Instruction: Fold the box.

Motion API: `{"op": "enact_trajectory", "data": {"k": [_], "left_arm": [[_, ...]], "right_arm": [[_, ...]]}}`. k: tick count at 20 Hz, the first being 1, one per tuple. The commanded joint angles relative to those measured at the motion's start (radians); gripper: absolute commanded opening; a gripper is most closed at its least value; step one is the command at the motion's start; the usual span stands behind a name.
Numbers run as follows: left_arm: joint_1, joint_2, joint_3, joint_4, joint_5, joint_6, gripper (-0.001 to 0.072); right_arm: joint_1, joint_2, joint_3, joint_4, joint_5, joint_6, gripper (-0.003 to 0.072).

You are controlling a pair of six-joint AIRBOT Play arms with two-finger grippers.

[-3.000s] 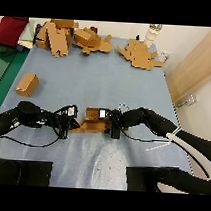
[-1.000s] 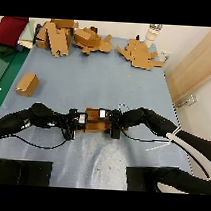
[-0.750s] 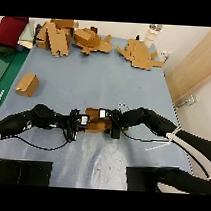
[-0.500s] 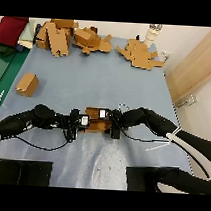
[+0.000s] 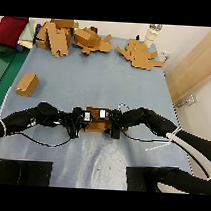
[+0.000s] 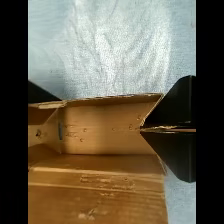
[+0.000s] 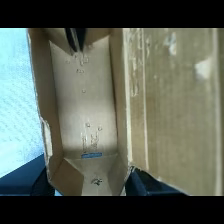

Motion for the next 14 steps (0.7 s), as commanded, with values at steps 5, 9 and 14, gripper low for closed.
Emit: {"op": "enact_trajectory", "data": {"k": [5,9,14], "left_arm": [[0.0,-0.007,0.01,-0.048,-0.018,-0.004,0.0231],[0.0,-0.01,0.01,-0.055,-0.019,-0.005,0.0309],[0.0,-0.026,0.01,-0.056,-0.024,-0.005,0.061]], "right_arm": [[0.0,0.0,0.0,0.0,-0.001,0.0,0.0521],[0.0,0.0,0.0,0.0,-0.001,0.0,0.0521],[0.0,0.0,0.0,0.0,-0.001,0.0,0.0521]]}}
